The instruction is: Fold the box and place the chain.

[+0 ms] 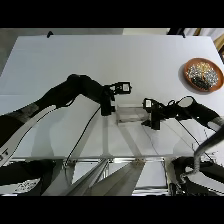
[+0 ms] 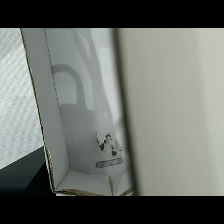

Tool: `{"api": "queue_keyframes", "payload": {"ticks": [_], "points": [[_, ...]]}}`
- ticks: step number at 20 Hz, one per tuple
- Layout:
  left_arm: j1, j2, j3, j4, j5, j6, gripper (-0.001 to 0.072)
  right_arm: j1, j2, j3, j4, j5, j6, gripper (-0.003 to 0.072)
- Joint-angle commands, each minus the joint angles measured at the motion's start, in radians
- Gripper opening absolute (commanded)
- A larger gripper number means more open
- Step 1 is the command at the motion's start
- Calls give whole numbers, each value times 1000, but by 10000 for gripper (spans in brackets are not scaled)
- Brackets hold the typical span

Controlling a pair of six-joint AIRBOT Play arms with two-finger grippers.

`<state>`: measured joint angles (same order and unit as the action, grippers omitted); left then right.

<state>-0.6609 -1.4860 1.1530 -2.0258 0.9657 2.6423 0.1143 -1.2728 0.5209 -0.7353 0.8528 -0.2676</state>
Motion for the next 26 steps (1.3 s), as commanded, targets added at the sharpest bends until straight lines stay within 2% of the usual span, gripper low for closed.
{"api": "queue_keyframes", "payload": {"ticks": [1,2,4,5,7,8,11,14,17,23,26], "points": [[1,94,0,130,103,-134,536,0,1,0,-2,0,-2,292],[1,129,0,142,129,-156,533,0,1,0,-2,0,-2,292],[-2,200,0,140,158,-197,469,0,1,0,-2,0,-2,292],[-7,235,0,126,161,-222,389,0,1,0,-2,0,-2,292],[-26,293,0,69,161,-243,114,0,1,0,-2,0,-2,292],[-43,310,0,40,161,-243,2,0,1,0,-2,0,-2,292],[-121,303,0,18,156,-254,4,0,1,0,-2,0,-2,292],[-196,233,0,18,103,-296,4,0,1,0,-2,0,-2,292],[-227,137,0,18,-36,-338,4,0,1,0,-2,0,-2,292],[-183,-3,0,23,-407,-544,3,0,1,0,-2,0,-2,292],[-158,-50,0,24,-447,-597,3,0,1,0,-2,0,-2,292]]}}
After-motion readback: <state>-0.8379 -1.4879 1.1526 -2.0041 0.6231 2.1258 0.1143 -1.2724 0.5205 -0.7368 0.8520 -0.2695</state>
